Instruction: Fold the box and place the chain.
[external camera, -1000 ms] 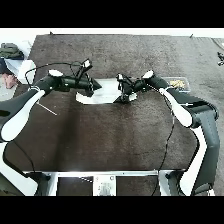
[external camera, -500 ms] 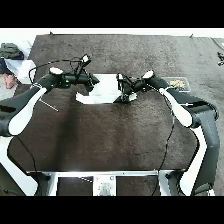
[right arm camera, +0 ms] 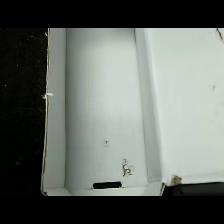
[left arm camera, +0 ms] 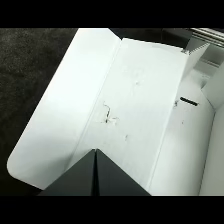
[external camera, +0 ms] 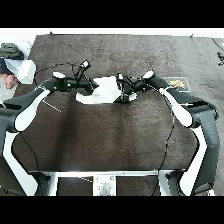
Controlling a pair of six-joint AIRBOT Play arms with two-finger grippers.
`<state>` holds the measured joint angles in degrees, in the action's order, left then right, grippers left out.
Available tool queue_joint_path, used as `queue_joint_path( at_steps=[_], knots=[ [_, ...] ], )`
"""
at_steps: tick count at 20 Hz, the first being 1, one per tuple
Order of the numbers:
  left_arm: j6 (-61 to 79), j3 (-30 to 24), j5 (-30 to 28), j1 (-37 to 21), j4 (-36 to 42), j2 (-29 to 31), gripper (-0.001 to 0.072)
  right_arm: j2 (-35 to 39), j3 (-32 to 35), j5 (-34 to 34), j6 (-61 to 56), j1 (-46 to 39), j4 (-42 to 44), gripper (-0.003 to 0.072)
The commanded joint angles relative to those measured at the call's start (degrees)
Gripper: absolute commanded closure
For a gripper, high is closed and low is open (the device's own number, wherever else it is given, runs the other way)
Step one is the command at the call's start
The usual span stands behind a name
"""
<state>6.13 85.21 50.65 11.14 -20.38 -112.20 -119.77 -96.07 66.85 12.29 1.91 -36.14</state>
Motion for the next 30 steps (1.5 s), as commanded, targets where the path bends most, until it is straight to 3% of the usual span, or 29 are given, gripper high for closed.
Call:
queue_joint_path(
  at_steps=[1, 5, 9, 13, 16, 17, 18, 19, 23, 24, 30],
  knots=[
    [0.0, 0.4, 0.7, 0.0, -0.6, -0.1, 0.0701, 0.0, 0.0, 0.0, 0.1, 0.0, 0.0, 0.0368],
    [0.3, 3.2, 2.4, 0.0, -0.3, 1.1, 0.0702, 0.0, 0.0, 0.0, 0.1, 0.0, 0.0, 0.0367],
    [0.5, 5.1, 3.6, -1.9, -0.5, 6.7, 0.0702, 0.0, 0.0, 0.0, 0.1, 0.0, 0.0, 0.0368],
    [0.2, 5.2, 11.2, -5.5, -8.2, 12.6, 0.0701, 0.0, 0.0, 0.0, 0.1, 0.0, 0.0, 0.0368],
    [0.4, 5.2, 19.3, -6.5, -16.7, 12.4, 0.0694, 0.0, 0.0, 0.0, 0.1, 0.1, 0.0, 0.0368],
    [0.3, 5.2, 20.5, -6.1, -21.1, 12.1, 0.0415, 0.0, 0.0, 0.0, 0.1, 0.0, 0.0, 0.0368],
    [-0.7, 4.6, 19.7, -5.4, -25.1, 11.9, 0.0187, 0.0, 0.0, 0.0, 0.1, 0.0, 0.0, 0.0368],
    [-1.2, 3.7, 17.7, -4.5, -28.3, 11.6, 0.0147, 0.0, 0.0, 0.0, 0.1, 0.0, 0.0, 0.0368],
    [-1.1, -1.0, 7.4, -1.5, -32.7, 11.0, 0.0131, 0.0, 0.0, 0.0, 0.1, 0.0, 0.0, 0.0368],
    [-1.1, -2.0, 5.6, -1.2, -32.8, 11.0, 0.0038, 0.0, 0.0, 0.0, 0.1, 0.0, 0.0, 0.0368],
    [0.4, -4.0, 5.8, 1.0, -31.9, 9.7, 0.0012, 0.0, 0.0, 0.0, 0.1, 0.0, 0.0, 0.0368]
  ],
)
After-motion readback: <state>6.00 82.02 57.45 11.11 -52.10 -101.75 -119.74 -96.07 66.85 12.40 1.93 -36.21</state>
